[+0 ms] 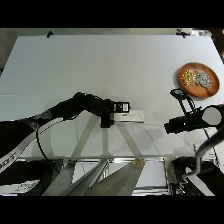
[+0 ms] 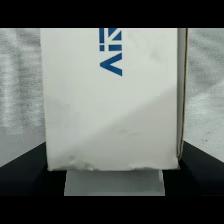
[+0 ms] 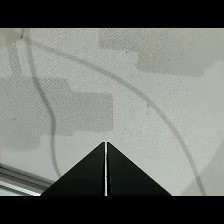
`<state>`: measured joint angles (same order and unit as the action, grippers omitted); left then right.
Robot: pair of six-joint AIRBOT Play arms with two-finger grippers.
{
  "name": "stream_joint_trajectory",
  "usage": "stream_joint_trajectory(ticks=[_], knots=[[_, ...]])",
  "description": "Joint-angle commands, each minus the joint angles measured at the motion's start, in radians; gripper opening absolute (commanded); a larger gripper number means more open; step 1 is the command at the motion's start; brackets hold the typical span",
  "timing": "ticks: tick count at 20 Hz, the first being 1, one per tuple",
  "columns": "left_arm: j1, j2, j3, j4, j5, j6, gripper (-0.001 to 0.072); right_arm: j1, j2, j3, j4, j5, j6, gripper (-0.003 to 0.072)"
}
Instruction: Fold the box and place the chain.
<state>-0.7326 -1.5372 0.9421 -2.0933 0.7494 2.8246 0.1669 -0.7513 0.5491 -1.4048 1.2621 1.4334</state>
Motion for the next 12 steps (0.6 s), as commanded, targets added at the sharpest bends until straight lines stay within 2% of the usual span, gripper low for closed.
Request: stream_joint_trajectory(ticks=[1,10,12], knots=[[0.0,0.001,0.001,-0.001,-0.002,-0.002,0.0353,-0.001,0.001,0.001,-0.002,-0.006,0.003,0.001],[0.016,0.002,0.001,0.0,-0.025,-0.055,0.0345,-0.001,0.001,0.001,-0.002,-0.024,0.002,0.001],[0.05,0.002,0.001,0.003,-0.053,-0.105,0.031,-0.001,0.001,0.001,-0.002,-0.024,0.002,0.001]])
